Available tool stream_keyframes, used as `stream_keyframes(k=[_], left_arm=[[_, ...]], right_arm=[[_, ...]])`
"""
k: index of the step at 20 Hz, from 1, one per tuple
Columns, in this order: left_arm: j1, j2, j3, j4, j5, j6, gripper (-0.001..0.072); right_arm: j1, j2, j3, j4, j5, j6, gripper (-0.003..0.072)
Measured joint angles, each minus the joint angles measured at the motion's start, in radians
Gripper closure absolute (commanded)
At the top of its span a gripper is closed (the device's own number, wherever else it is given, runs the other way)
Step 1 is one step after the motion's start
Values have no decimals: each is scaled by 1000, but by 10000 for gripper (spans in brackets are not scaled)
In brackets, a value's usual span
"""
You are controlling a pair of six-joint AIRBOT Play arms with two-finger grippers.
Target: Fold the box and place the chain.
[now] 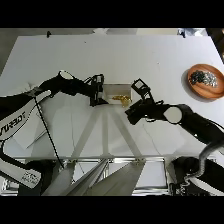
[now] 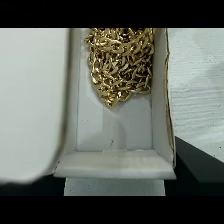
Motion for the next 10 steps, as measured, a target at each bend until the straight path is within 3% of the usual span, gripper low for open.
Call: stream_keyframes(k=[6,10], left_arm=[[0,0,0,0,0,0,383],[0,0,0,0,0,0,383]], right_arm=[[79,-119,-2,-21,-240,245,310],[89,-140,-2,-25,-307,339,310]])
